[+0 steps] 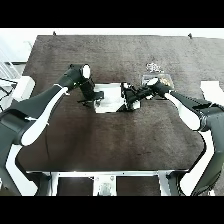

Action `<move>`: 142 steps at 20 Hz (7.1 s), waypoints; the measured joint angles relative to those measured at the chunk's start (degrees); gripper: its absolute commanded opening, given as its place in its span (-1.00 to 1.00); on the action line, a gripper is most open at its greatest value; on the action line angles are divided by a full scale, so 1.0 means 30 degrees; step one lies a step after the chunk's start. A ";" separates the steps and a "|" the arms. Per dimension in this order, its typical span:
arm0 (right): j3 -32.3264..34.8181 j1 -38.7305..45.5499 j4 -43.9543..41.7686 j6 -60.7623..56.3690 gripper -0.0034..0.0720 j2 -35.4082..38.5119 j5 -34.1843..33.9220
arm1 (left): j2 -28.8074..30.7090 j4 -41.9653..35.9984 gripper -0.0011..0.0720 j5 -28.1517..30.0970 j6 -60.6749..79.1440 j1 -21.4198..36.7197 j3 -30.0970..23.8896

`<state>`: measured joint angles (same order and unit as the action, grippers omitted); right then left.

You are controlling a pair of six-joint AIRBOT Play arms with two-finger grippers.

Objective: Fold the box and place the chain.

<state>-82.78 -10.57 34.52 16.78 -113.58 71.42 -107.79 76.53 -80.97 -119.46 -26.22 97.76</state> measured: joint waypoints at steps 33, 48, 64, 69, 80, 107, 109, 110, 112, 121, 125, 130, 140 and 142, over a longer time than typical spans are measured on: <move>0.0000 0.0000 0.0007 0.0029 0.32 0.0000 0.0000 | -0.1880 0.1384 0.58 -0.1596 0.1508 -0.0867 0.2659; 0.0000 0.0000 0.0007 0.0000 0.32 0.0000 0.0000 | 0.3745 0.0736 0.57 -0.3796 1.3449 0.1173 0.3636; 0.0000 0.0000 0.0000 -0.0007 0.32 0.0000 0.0000 | 0.4138 -1.1271 0.57 -0.0517 3.4847 0.7264 -0.4146; 0.0000 0.0000 0.0000 -0.0007 0.32 0.0000 0.0000 | 0.4131 -1.1978 1.00 0.3126 3.9801 0.7213 -0.6513; 0.0000 0.0000 0.0007 -0.0007 0.32 0.0000 0.0000 | 0.3045 -1.3340 1.00 0.5260 4.3007 0.6302 -0.7708; 0.0000 0.0000 -0.0007 -0.0015 0.32 0.0000 0.0000 | 0.1763 -1.3959 1.00 0.4765 4.4289 0.5559 -0.7723; 0.0000 0.0000 -0.0007 -0.0015 0.32 0.0000 0.0000 | 0.1763 -1.3945 1.00 0.4809 4.4297 0.5559 -0.7723; 0.0000 0.0000 -0.0007 -0.0015 0.32 0.0000 0.0000 | 0.1756 -1.3923 1.00 0.4896 4.4297 0.5559 -0.7715; 0.0000 0.0000 -0.0007 -0.0029 0.32 0.0000 -0.0015 | 0.1749 -1.3886 1.00 0.5129 4.4282 0.5552 -0.7657; 0.0000 0.0015 -0.0051 -0.0051 0.32 0.0000 -0.0146 | 0.0889 -1.3449 1.00 0.5282 4.3925 0.5486 -0.6492; -0.0007 0.0015 -0.0044 -0.0036 0.32 0.0000 -0.0124 | 0.0342 -1.3253 1.00 0.5093 4.4020 0.5472 -0.5901; -0.0007 0.0015 -0.0022 -0.0015 0.32 0.0000 -0.0087 | -0.0401 -1.3391 1.00 0.5326 4.4442 0.5231 -0.5588; -0.0015 0.0015 -0.0015 -0.0029 0.32 0.0000 -0.0044 | -0.0758 -1.4025 1.00 0.5727 4.4850 0.4728 -0.5093; -0.0022 0.0015 -0.0015 -0.0015 0.32 0.0000 -0.0036 | -0.0852 -1.4163 1.00 0.5865 4.4850 0.4568 -0.5071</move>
<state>-82.85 -10.52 34.48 16.73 -113.58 71.31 -110.34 34.04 -63.37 15.09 -12.51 82.54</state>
